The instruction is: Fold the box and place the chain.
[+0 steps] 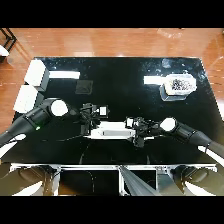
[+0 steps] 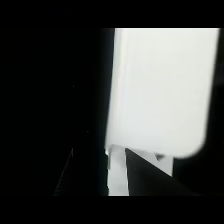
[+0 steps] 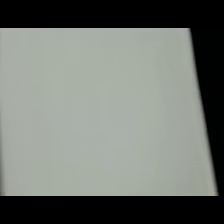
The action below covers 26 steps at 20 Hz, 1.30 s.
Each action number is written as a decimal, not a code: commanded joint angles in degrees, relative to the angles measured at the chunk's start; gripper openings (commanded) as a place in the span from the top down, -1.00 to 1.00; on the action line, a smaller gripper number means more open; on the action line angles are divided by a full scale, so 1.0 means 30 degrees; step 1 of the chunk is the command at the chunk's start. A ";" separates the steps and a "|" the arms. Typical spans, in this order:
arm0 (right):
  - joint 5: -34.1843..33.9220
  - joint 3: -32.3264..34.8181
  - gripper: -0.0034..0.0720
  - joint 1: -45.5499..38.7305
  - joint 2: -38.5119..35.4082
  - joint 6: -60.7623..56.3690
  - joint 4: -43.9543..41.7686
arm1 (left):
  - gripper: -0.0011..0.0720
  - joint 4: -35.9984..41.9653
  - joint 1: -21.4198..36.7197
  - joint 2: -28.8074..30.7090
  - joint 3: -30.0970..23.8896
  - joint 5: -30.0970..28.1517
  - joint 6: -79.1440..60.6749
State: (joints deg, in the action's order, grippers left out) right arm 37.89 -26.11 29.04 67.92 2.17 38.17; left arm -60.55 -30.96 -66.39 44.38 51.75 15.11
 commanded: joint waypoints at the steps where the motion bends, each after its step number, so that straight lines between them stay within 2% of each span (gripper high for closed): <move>1: -0.0007 0.0000 0.13 0.0000 0.0015 -0.0022 0.0007 | -0.21 -0.1297 0.0015 0.0903 0.0022 0.2521 0.3191; 2: -0.0007 0.0000 0.13 0.0000 0.0015 -0.0022 0.0007 | 0.18 -0.1100 0.0007 0.0933 0.0022 0.3410 0.4459; 3: -0.0007 0.0000 0.13 0.0000 0.0015 -0.0022 0.0007 | 0.81 -0.0634 0.0007 0.0925 0.0022 0.4459 0.5297; 4: -0.0007 0.0000 0.13 0.0000 0.0015 -0.0022 0.0007 | 0.92 0.0124 -0.0022 0.0925 0.0015 0.5399 0.5537; 6: -0.0007 0.0000 0.13 0.0000 0.0015 -0.0022 0.0007 | 0.92 0.1829 -0.0335 0.0925 0.0015 0.5406 0.6484; 7: -0.0007 0.0000 0.13 0.0000 0.0015 -0.0022 0.0007 | 0.92 0.2652 -0.0648 0.0925 0.0015 0.4408 0.6550; 9: 0.0000 0.0000 0.13 0.0000 0.0015 -0.0022 0.0007 | 0.92 0.3832 -0.1253 0.0918 0.0015 0.1392 0.6550; 13: -0.0007 0.0000 0.13 0.0000 0.0015 -0.0022 0.0007 | 0.92 0.4248 -0.1705 0.0801 0.0015 -0.5005 0.6696; 15: -0.0007 0.0000 0.13 0.0000 0.0015 -0.0022 0.0007 | 0.92 0.4532 -0.1698 0.0408 0.0015 -0.6601 0.6696; 21: -0.0007 0.0000 0.13 0.0000 0.0015 -0.0022 0.0007 | 0.92 0.4605 -0.2011 -0.1435 0.0007 -0.6535 0.6703; 26: -0.0007 0.0000 0.13 0.0000 0.0015 -0.0022 0.0007 | 0.92 0.4109 -0.2004 -0.1617 0.0007 -0.6557 0.6703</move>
